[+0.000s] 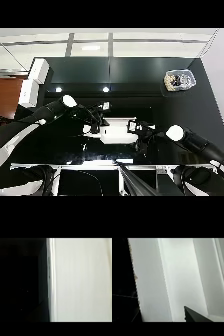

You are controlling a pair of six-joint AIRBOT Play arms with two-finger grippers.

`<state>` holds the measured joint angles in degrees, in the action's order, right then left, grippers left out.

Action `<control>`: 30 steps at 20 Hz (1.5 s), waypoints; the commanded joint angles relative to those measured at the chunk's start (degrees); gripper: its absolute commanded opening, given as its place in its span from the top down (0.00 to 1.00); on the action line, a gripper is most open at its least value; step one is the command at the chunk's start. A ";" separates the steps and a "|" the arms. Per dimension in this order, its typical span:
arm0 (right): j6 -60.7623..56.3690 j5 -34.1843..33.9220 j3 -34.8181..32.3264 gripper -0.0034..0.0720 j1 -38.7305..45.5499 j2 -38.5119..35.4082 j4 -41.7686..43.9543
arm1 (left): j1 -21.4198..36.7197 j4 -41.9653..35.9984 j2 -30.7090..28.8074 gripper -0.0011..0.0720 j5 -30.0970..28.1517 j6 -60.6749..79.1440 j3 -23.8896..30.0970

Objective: Fold the box and place the chain.

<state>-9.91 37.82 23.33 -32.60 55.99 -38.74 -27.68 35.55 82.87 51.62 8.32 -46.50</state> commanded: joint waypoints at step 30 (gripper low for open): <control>16.46 2.03 2.54 0.15 10.82 1.55 12.33 | -0.07 0.15 -1.38 0.95 -4.68 0.68 -0.04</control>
<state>4.99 38.11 25.82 -22.50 57.12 -28.40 -27.68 35.92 81.89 48.93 8.67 -46.48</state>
